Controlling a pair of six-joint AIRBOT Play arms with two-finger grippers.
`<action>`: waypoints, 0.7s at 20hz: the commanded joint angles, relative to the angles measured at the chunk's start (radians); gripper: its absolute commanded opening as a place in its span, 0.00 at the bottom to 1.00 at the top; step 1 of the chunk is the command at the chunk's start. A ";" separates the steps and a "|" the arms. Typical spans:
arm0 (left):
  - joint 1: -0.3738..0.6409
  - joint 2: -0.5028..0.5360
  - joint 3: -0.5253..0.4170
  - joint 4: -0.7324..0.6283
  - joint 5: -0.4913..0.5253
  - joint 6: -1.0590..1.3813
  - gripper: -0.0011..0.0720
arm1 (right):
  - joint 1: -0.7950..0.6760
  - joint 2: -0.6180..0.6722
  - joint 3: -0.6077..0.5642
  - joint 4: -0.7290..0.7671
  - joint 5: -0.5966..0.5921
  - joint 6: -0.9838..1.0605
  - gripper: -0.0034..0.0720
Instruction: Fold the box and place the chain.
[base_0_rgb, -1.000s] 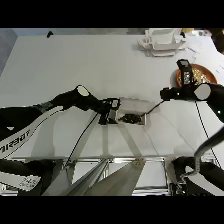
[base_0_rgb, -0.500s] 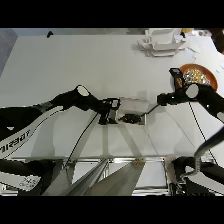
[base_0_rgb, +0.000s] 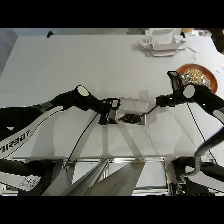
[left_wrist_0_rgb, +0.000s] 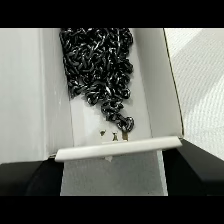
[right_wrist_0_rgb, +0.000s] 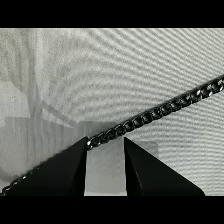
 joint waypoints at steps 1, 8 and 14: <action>0.001 0.000 0.001 0.000 0.000 0.000 0.03 | 0.000 -0.003 0.000 -0.001 -0.013 0.001 0.33; 0.001 0.000 0.001 0.000 0.000 0.000 0.03 | 0.000 -0.026 0.001 -0.005 -0.014 0.000 0.30; 0.001 0.000 0.001 0.000 0.000 0.000 0.03 | 0.000 -0.049 0.001 -0.007 -0.011 0.000 0.14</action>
